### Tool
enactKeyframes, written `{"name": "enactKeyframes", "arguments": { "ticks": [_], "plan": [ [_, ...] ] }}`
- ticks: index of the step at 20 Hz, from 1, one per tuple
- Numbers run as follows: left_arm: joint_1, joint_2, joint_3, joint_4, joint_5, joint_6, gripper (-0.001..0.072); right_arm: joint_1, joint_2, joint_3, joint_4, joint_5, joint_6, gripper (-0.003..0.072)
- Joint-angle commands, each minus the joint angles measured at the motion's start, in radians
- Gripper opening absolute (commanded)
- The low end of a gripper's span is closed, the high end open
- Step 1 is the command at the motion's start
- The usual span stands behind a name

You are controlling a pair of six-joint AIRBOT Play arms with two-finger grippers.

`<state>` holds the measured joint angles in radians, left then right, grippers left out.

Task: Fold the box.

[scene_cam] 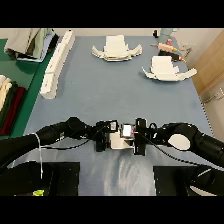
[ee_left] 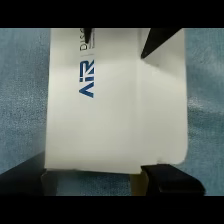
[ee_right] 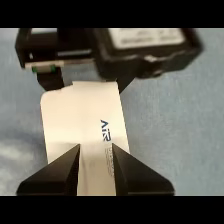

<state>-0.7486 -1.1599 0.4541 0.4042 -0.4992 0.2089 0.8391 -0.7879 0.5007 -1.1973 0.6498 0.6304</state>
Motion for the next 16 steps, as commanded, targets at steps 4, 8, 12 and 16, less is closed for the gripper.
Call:
{"name": "enactKeyframes", "arguments": {
  "ticks": [4, 8, 12, 16],
  "plan": [
    [0.0, 0.0, 0.001, 0.0, 0.0, 0.0, 0.0424, 0.051, -0.003, -0.001, -0.13, -0.003, -0.004, 0.0442],
    [0.0, 0.0, 0.001, 0.0, 0.0, 0.0, 0.0424, 0.053, -0.003, -0.001, -0.13, -0.004, -0.003, 0.0488],
    [0.0, 0.0, 0.001, 0.0, 0.0, 0.0, 0.0424, 0.053, -0.035, -0.002, -0.15, -0.006, -0.003, 0.0525],
    [0.0, 0.0, 0.001, 0.0, 0.0, 0.0, 0.0424, 0.053, -0.043, 0.003, -0.228, -0.042, -0.003, 0.052]
  ]
}}
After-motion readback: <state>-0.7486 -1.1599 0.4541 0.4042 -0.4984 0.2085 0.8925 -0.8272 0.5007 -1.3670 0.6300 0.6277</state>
